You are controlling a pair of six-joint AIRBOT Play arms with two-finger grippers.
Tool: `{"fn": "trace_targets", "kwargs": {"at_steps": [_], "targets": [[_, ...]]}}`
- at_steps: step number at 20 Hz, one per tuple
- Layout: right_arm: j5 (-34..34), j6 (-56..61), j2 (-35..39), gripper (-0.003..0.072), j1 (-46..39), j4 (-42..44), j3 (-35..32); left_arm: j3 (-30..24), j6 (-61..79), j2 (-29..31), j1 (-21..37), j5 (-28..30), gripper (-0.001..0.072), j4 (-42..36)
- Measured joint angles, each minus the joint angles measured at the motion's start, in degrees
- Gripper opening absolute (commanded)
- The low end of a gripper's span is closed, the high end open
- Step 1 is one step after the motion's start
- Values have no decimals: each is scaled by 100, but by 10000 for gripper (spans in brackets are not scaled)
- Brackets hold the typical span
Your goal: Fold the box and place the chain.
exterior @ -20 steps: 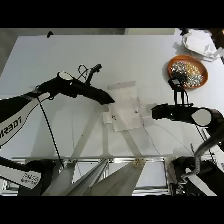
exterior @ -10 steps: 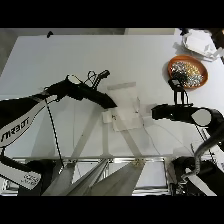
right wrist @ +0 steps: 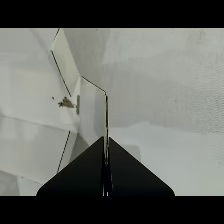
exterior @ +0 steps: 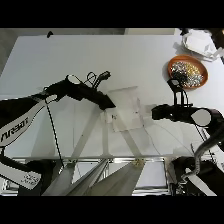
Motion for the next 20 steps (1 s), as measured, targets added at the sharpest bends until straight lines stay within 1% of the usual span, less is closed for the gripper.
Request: {"fn": "trace_targets", "kwargs": {"at_steps": [1,2,3,6,9,11,14,15,17,20], "targets": [[9,-2,7,216,0,-26,13,0,120,15,2,-83,1,81],[55,0,7,279,-4,-39,48,-2,208,50,2,-142,0,81],[157,2,11,301,0,-31,114,0,275,131,-4,-256,0,59],[597,7,15,301,-2,-42,457,0,398,564,-63,-358,-2,354],[1294,11,105,301,-2,-175,887,-11,413,1154,-210,-402,-2,863],[1810,13,280,301,0,-330,1088,-50,417,1530,-396,-422,-3,1202],[2669,20,739,300,0,-737,1228,-216,505,1902,-748,-356,-7,1408],[2992,22,935,300,0,-887,1255,-334,533,1998,-885,-223,-8,1379],[3493,33,1357,299,0,-1134,1272,-651,708,2168,-1165,267,-6,1156],[3821,50,1991,299,0,-1309,1213,-1132,962,2251,-1471,970,0,1001]]}}
